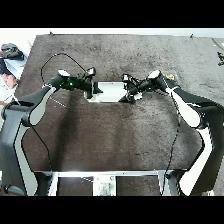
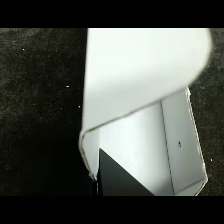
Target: Fold the box and place the chain.
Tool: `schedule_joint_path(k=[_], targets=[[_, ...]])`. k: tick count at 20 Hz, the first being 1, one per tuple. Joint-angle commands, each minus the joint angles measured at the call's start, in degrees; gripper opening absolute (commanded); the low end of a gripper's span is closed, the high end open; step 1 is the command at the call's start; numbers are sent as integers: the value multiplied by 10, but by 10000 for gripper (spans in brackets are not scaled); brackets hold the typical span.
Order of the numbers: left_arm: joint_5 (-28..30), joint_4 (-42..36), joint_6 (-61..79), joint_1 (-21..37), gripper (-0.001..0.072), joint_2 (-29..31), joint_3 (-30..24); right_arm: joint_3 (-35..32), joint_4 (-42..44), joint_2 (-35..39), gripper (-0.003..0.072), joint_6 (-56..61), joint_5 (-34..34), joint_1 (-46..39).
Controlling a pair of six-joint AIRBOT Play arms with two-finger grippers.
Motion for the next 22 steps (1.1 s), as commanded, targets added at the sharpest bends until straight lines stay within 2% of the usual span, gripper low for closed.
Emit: schedule_joint_path(k=[1, 15, 16, 17, 18, 19, 22], targets=[[0, 0, 0, 0, 13, 0, 0, 0, 0, 0, 461, 0, 0, 0], [-12, 0, 0, 1, 15, 0, 0, 0, 0, 0, 461, 0, 0, 0], [-15, 0, 0, 1, 137, 2, 0, 0, 0, 0, 461, 0, 0, 0], [-15, 0, 0, 1, 397, 4, 0, 0, 0, 0, 461, 0, 0, 0], [-14, -1, 0, 2, 403, 7, 0, 0, 0, 0, 461, 0, 0, 0], [-19, 0, -5, 3, 350, 7, 5, 0, 0, 0, 461, 0, 0, 0], [-65, 4, -24, 24, 356, 15, 19, 0, 0, 0, 461, 0, 0, 0]])
